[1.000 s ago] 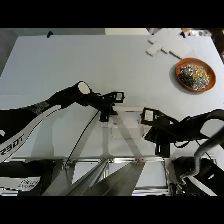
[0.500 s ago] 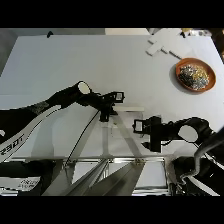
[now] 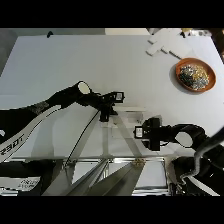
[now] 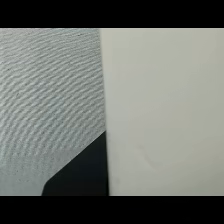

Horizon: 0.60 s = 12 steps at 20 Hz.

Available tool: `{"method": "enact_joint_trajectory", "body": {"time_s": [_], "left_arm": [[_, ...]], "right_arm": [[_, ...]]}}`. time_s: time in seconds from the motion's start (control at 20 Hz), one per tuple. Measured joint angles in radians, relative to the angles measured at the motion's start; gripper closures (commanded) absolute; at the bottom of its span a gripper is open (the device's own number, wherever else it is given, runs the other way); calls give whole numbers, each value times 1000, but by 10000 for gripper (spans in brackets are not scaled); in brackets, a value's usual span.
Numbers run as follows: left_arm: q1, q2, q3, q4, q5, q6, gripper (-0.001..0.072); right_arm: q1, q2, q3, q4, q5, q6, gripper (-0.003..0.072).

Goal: Fold the box and place the chain.

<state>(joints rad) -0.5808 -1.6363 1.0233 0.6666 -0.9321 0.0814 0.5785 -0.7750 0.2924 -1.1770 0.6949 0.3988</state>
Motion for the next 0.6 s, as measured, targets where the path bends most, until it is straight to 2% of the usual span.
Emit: {"method": "enact_joint_trajectory", "body": {"time_s": [0.3, 0.6], "left_arm": [[0, 0, 0, 0, 0, 0, 701], [0, 0, 0, 0, 0, 0, 701]], "right_arm": [[0, 0, -4, -4, -78, -7, -8], [-37, -5, 56, 1, -100, -8, -5]]}}
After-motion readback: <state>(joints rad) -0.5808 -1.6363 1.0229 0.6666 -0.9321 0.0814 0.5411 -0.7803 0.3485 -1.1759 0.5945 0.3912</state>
